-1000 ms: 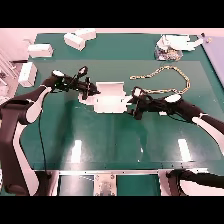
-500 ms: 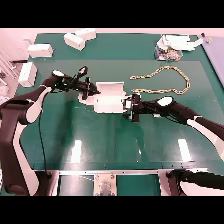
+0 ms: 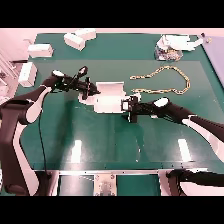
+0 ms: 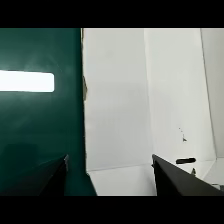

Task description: Fold the box and place the chain.

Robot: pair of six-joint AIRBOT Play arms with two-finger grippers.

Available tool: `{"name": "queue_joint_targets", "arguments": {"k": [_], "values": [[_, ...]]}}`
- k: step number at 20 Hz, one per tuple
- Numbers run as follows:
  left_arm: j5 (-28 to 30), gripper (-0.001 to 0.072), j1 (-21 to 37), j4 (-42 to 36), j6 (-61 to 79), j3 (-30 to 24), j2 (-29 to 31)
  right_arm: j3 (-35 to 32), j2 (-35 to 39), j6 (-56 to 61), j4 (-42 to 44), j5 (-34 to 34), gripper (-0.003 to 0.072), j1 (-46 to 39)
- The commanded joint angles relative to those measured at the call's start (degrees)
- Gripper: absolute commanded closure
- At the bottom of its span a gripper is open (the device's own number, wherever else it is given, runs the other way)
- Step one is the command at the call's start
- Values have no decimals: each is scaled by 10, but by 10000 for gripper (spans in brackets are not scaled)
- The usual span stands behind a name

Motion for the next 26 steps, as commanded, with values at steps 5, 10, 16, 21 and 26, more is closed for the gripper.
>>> {"name": "queue_joint_targets", "arguments": {"k": [5, 10, 16, 21, 26], "values": [[0, 692, 0, 0, 0, 0, 0, 49, -4, -12, 36, -21, 51, 0], [0, 692, 0, 0, 0, 0, 0, 63, -4, -12, 36, -21, 51, -8], [0, 692, 0, 0, 0, 0, 0, 79, -35, -23, 81, 20, 40, -48], [0, 692, 0, 0, 0, 0, 0, 103, -45, -38, 96, 40, 0, -64], [0, 692, 0, 0, 0, 0, 0, 132, -73, -38, 96, 103, 0, -80]]}}
